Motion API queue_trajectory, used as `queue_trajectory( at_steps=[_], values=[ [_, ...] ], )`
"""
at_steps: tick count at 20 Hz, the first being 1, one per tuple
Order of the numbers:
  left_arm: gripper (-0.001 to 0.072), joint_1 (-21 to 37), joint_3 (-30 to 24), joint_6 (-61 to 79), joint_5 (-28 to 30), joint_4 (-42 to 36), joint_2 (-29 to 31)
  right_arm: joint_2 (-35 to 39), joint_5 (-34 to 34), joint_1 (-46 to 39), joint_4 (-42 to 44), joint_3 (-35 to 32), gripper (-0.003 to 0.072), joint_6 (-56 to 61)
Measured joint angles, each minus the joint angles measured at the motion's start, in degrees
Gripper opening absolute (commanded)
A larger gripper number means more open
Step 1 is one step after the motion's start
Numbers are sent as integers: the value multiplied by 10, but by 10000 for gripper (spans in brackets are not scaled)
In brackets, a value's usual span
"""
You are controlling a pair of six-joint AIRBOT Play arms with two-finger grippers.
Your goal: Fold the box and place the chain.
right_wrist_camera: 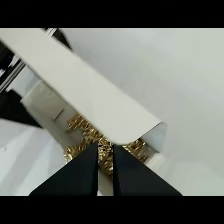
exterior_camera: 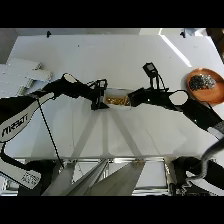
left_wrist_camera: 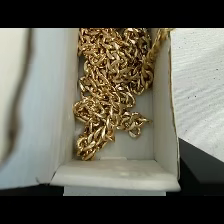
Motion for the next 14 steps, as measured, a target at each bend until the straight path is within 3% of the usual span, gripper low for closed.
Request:
queue_trajectory(
  at_steps=[8,14],
  values=[
    [346,0,0,0,0,0,0,1,15,0,10,10,242,-4],
    [346,0,0,0,0,0,0,-3,97,0,5,99,241,-24]
  ],
)
